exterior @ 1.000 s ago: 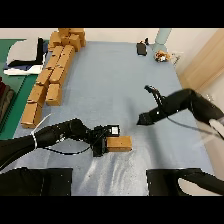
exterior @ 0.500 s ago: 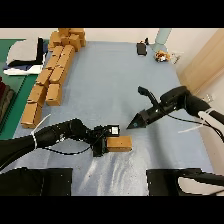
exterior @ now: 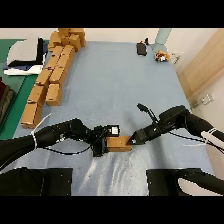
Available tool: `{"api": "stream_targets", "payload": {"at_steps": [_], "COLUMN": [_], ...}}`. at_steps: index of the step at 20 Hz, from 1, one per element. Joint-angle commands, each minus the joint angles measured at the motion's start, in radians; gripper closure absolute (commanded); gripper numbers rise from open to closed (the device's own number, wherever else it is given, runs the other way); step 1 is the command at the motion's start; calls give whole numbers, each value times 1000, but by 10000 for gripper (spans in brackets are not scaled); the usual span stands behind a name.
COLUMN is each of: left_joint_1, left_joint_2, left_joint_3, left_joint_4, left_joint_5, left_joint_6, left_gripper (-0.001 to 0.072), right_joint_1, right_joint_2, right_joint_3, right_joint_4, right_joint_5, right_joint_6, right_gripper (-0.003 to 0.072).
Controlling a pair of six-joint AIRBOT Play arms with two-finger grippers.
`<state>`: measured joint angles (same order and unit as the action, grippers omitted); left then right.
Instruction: Fold the box.
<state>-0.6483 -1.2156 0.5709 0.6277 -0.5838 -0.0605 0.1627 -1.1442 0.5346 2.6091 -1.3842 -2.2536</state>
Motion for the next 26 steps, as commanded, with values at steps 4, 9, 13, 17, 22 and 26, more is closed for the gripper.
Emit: {"api": "stream_targets", "payload": {"at_steps": [4, 9, 13, 17, 22, 26], "left_joint_1": [0, 0, 0, 0, 0, 0], "left_joint_2": [0, 0, 0, 0, 0, 0], "left_joint_3": [0, 0, 0, 0, 0, 0], "left_joint_4": [0, 0, 0, 0, 0, 0], "left_joint_5": [0, 0, 0, 0, 0, 0], "left_joint_6": [0, 0, 0, 0, 0, 0], "left_gripper": [187, 187, 186, 187, 186, 186], "right_joint_1": [3, 3, 3, 3, 4, 71], "right_joint_2": [11, 11, 11, 12, 117, 244], "right_joint_3": [-52, -54, -54, -54, -54, -54], "right_joint_4": [-10, -11, -18, -17, 11, -46], "right_joint_5": [72, 122, 136, 130, 105, 175], "right_joint_6": [-17, -17, -15, -18, -33, -32], "right_gripper": [681, 681, 681, 681, 682, 682]}}
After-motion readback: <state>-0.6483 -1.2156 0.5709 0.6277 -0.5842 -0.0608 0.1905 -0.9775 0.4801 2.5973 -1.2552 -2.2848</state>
